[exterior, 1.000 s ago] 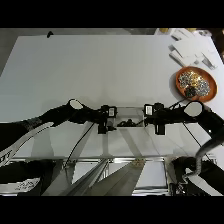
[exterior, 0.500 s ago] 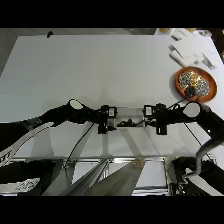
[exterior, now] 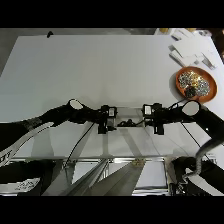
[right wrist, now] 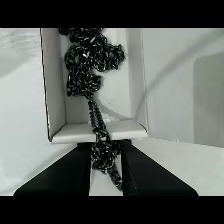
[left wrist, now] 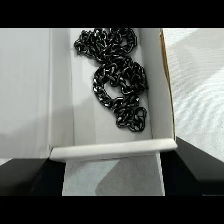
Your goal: Fold the box and place the chain.
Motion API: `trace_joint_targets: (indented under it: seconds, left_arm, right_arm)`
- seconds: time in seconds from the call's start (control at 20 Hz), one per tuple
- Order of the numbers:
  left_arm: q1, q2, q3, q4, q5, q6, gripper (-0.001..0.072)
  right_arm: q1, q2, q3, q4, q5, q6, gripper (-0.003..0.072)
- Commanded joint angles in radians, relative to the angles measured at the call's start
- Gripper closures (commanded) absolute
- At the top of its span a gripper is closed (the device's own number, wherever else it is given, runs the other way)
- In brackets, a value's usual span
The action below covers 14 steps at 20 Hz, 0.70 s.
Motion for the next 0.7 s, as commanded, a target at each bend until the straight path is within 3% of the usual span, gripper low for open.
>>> trace_joint_targets:
  seconds: [0.0, 0.15, 0.25, 0.4, 0.65]
  left_arm:
    - [0.000, 0.000, -0.001, 0.000, 0.000, 0.000, 0.0700]
    - [0.000, 0.000, -0.001, 0.000, 0.000, 0.000, 0.0700]
    - [0.000, 0.000, -0.001, 0.000, 0.000, 0.000, 0.0700]
    - [0.000, 0.000, -0.001, 0.000, 0.000, 0.000, 0.0700]
    - [0.000, 0.000, -0.001, 0.000, 0.000, 0.000, 0.0700]
  right_arm:
    - [0.000, -0.001, 0.000, 0.015, -0.001, -0.019, 0.0512]
    - [0.000, 0.000, 0.000, 0.007, 0.003, -0.022, 0.0656]
    - [0.000, 0.004, 0.000, -0.029, 0.002, 0.001, 0.0668]
    - [0.000, 0.060, 0.000, -0.148, -0.056, 0.201, 0.0668]
    - [0.000, 0.272, 0.000, -0.197, -0.019, 0.404, 0.0669]
